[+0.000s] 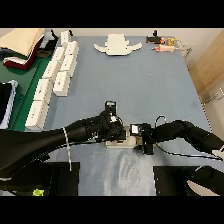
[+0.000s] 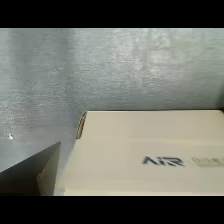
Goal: Fold the box.
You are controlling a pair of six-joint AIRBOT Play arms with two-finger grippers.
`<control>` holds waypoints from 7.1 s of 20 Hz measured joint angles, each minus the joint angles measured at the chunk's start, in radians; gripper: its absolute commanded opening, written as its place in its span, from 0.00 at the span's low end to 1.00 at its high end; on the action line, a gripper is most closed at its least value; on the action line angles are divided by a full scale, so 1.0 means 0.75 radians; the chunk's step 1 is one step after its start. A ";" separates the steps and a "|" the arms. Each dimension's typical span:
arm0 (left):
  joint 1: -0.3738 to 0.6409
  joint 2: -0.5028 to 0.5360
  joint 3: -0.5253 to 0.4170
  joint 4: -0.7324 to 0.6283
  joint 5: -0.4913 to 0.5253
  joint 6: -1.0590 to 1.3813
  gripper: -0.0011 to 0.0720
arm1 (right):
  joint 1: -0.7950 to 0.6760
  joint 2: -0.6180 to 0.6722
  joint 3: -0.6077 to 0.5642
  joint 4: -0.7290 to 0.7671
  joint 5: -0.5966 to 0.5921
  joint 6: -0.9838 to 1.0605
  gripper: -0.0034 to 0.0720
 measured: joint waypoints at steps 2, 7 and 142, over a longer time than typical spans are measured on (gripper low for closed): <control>0.005 0.029 0.037 0.008 -0.075 0.039 0.87 | 0.000 0.001 0.000 0.000 0.000 0.000 0.67; 0.042 0.176 0.074 0.030 -0.378 0.162 0.05 | 0.000 0.000 0.000 0.000 0.000 0.000 0.67; 0.605 0.320 -0.828 -1.600 0.744 3.856 0.66 | 0.000 0.000 0.000 -0.001 0.000 -0.001 0.67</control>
